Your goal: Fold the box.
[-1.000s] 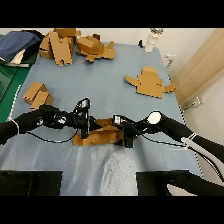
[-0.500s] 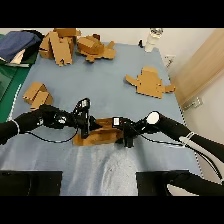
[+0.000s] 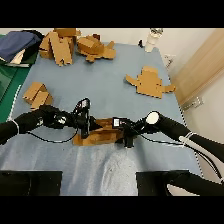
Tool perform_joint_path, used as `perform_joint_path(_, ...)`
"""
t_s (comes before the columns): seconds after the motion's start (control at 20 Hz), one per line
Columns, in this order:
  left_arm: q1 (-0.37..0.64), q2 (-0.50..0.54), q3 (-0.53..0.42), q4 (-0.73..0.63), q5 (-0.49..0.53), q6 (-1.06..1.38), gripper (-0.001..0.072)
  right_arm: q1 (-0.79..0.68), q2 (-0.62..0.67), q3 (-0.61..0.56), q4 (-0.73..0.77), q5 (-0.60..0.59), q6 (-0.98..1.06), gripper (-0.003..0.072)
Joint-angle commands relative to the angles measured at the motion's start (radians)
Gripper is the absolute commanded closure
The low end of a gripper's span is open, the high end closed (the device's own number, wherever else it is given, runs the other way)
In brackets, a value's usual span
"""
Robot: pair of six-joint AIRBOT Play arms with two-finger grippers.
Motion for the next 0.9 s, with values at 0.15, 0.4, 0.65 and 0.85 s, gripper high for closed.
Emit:
perform_joint_path(0.15,0.000,0.000,0.000,0.000,0.000,0.000,0.0698,0.001,0.000,-0.001,0.026,0.017,-0.034,0.0086)
perform_joint_path(0.4,0.000,0.000,0.000,0.000,0.000,0.000,0.0698,0.001,-0.003,-0.001,0.029,0.017,-0.034,0.0087)
perform_joint_path(0.65,0.000,0.000,0.000,0.000,0.000,0.000,0.0697,0.001,-0.035,-0.001,0.029,0.016,-0.076,0.0106)
perform_joint_path(0.85,0.000,0.000,0.000,0.000,0.000,0.000,0.0698,0.001,-0.035,-0.001,0.029,0.016,-0.077,0.0209)
